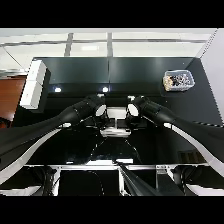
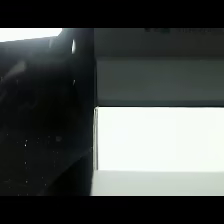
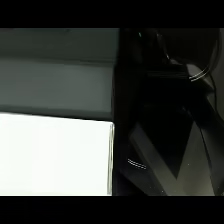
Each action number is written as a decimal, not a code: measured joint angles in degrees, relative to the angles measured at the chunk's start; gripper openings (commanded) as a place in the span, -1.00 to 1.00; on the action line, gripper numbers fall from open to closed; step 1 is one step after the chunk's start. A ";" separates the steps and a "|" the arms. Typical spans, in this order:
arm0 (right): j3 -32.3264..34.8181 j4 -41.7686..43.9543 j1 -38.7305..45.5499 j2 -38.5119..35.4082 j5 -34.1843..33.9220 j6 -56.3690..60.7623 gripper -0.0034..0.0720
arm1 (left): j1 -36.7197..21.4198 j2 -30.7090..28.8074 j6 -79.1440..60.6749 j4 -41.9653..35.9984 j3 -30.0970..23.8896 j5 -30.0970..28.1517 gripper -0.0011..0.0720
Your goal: Fold the box and place the chain.
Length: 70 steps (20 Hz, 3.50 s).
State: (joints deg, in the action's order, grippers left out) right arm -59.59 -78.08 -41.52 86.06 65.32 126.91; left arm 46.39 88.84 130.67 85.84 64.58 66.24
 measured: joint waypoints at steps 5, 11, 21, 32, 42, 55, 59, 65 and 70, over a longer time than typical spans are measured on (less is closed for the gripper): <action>-0.04 -1.33 0.00 -0.17 0.22 0.42 0.01 | 0.00 0.00 -0.28 0.04 0.00 -0.57 -0.90; -0.70 -1.88 0.00 -3.48 0.68 -0.85 0.22 | 0.00 0.00 -0.24 0.00 0.00 -0.09 -0.91; -0.66 -34.14 2.49 -24.09 3.19 -4.90 0.22 | 0.00 0.00 -0.17 0.02 0.00 -0.15 -0.91; -6.58 -29.16 36.39 -10.40 -20.61 -1.44 1.00 | 0.00 0.00 -0.13 0.02 0.00 -0.15 -0.90; -39.78 -16.13 49.83 20.55 -2.71 -5.97 1.00 | 0.00 0.00 -0.13 0.02 0.00 -0.11 -0.90; -47.01 -15.28 52.04 27.91 -0.28 -8.96 -0.88 | 0.00 0.00 -0.13 0.02 0.00 0.00 -0.90; -47.98 -15.47 52.06 22.91 1.95 -14.73 -0.88 | 0.00 0.00 -0.13 0.00 0.00 0.02 -0.91; -48.28 -15.34 52.04 12.31 3.80 -21.99 -0.88 | 0.00 0.00 -0.13 0.00 0.00 0.17 -0.90; -48.28 -15.30 51.93 7.10 4.02 -24.39 -0.88 | 0.00 0.02 -0.13 0.00 0.00 0.17 -0.90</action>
State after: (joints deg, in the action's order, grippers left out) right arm -107.87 -93.38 10.41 93.17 69.34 102.52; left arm 46.39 88.86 130.54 85.84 64.58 66.41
